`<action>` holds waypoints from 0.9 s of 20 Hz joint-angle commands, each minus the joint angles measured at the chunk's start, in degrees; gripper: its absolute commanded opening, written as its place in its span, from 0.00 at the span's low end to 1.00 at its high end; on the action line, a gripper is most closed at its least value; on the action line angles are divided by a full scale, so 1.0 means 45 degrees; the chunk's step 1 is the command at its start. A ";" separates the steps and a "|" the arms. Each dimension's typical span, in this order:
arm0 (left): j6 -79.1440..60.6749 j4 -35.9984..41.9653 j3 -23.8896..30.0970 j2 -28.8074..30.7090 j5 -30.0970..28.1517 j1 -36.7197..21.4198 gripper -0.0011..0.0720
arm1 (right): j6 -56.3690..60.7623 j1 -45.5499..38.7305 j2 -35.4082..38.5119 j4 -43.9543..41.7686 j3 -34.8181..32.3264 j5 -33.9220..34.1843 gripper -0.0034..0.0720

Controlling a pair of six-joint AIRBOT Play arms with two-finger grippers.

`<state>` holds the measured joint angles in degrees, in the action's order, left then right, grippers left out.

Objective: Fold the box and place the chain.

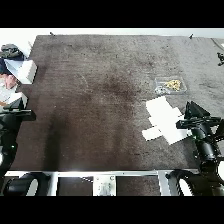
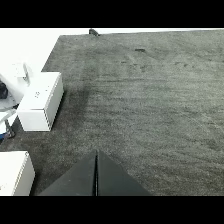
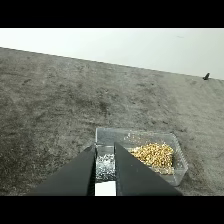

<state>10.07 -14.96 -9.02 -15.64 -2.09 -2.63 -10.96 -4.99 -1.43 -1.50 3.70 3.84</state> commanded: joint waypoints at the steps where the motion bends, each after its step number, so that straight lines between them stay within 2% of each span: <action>1: 0.0000 0.0000 0.0005 0.0015 -0.0005 -0.0005 0.03 | 0.0010 -0.0005 0.0010 0.0005 0.0005 -0.0005 0.27; 6: 0.0000 0.0000 0.0005 0.0015 -0.0005 -0.0005 0.03 | 0.0005 -0.0005 0.0010 0.0024 0.0019 -0.0005 0.27; 9: 0.0000 0.0000 0.0005 0.0015 -0.0010 -0.0005 0.03 | 0.0015 -0.0005 -0.0010 0.0719 0.0461 0.0015 0.28; 10: 0.0000 0.0000 0.0005 0.0015 -0.0005 -0.0005 0.03 | 0.0015 -0.0005 -0.0053 0.0714 0.0758 0.0165 0.36; 11: 0.0000 0.0000 0.0005 0.0015 -0.0005 -0.0005 0.03 | 0.0058 -0.0010 -0.0257 0.0709 0.1137 0.0437 0.35; 15: 0.0000 0.0000 0.0005 0.0015 -0.0005 -0.0005 0.03 | 0.0049 -0.0238 -0.2710 0.0714 0.2803 0.1593 0.35; 18: 0.0000 0.0000 0.0005 0.0015 -0.0005 -0.0005 0.03 | 0.0053 -0.1467 -0.5625 0.0058 0.4337 0.1282 0.36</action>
<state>10.07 -14.96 -9.02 -15.64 -2.11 -2.63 -10.76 -7.97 -16.82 1.04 17.50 9.06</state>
